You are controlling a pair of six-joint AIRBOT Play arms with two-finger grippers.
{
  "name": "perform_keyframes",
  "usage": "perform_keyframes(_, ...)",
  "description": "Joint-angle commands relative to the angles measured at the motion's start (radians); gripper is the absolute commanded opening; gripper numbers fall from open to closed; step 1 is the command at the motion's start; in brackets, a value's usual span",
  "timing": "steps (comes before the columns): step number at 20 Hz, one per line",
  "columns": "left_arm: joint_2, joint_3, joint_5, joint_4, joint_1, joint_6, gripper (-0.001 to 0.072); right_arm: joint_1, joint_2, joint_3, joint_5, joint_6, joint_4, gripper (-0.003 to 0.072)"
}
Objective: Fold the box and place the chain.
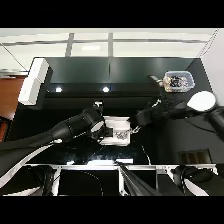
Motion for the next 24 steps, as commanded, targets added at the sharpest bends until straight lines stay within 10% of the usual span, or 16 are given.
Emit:
perform_keyframes(1,0.0,0.0,0.0,0.0,0.0,0.0,0.0031,-0.225,0.036,-0.005,0.093,-0.084,-0.229,0.0422)
perform_keyframes(4,0.0,0.0,0.0,0.0,0.0,0.0,0.0031,-0.335,0.038,-0.103,-0.066,-0.296,-0.339,0.0428)
perform_keyframes(6,0.0,0.0,0.0,0.0,0.0,0.0,0.0031,-0.333,0.032,-0.175,-0.189,-0.515,-0.335,0.0664)
perform_keyframes(13,0.0,0.0,0.0,0.0,0.0,0.0,0.0031,-0.317,-0.101,-0.217,-0.361,-1.097,-0.303,0.0664)
perform_keyframes(24,0.0,0.0,0.0,-0.004,0.0,0.0,0.0031,-0.317,-0.242,-0.216,-0.468,-1.411,-0.068,0.0663)
